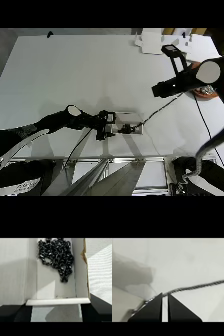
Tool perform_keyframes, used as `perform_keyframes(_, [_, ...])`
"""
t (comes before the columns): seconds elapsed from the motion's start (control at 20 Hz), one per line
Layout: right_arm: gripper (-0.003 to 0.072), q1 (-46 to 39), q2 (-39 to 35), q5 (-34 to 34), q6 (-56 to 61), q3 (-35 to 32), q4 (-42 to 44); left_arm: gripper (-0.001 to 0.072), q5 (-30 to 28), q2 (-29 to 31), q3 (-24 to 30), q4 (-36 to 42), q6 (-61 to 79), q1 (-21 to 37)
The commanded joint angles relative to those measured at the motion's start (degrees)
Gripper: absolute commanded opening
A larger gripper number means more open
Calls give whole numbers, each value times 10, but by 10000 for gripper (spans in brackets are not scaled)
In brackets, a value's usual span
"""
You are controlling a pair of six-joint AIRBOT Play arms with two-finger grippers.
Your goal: Fold the box and place the chain.
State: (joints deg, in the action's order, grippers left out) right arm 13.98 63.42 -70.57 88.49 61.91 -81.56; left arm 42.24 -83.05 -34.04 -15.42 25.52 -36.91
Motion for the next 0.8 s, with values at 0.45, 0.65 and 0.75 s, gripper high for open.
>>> perform_keyframes(0.45, [320,-71,168,71,0,-86,-44,207,0,0,0,0,0,0])
perform_keyframes(0.65, [299,-71,184,92,0,-87,-50,207,0,0,0,0,0,0])
perform_keyframes(0.75, [291,-71,192,91,9,-87,-55,207,0,0,0,0,0,0])
